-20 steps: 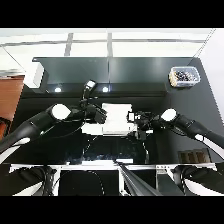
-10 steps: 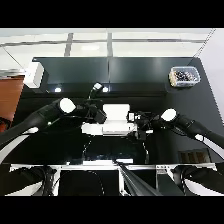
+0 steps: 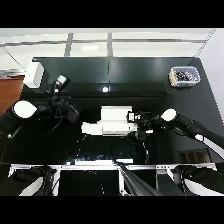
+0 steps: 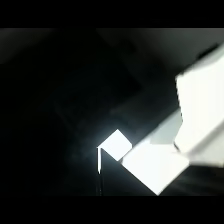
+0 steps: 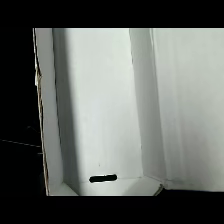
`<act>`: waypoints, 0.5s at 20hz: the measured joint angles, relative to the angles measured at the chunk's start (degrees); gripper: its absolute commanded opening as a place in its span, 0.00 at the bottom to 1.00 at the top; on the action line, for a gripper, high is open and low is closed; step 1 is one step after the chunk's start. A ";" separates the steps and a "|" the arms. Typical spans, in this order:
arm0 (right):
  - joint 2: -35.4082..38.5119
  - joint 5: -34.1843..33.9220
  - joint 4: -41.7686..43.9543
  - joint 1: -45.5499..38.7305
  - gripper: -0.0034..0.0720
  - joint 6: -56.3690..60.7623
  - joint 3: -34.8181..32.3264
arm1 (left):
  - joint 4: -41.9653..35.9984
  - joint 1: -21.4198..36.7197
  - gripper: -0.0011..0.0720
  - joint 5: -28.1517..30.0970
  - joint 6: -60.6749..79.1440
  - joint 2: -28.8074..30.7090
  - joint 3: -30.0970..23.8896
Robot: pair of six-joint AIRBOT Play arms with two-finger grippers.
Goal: Fold the box and place the chain.
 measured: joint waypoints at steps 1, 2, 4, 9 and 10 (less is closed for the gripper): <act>0.00 -0.02 0.00 0.00 0.12 0.00 0.00 | -0.85 -0.04 0.99 -2.03 4.98 0.11 -1.53; 0.00 0.00 0.00 0.00 0.12 0.00 0.00 | -1.51 -0.74 0.99 -3.54 10.05 0.04 -2.64; 0.00 0.00 0.00 0.00 0.12 -0.02 0.00 | -2.73 -2.93 0.99 -4.94 19.61 -1.03 -3.74; 0.00 -0.02 -0.02 0.07 0.12 0.00 0.00 | -6.38 -9.35 0.99 -5.95 37.22 -7.98 -2.05; 0.00 -0.02 -0.04 0.13 0.13 0.00 0.00 | -6.56 -10.29 0.99 -5.66 39.32 -9.73 -1.55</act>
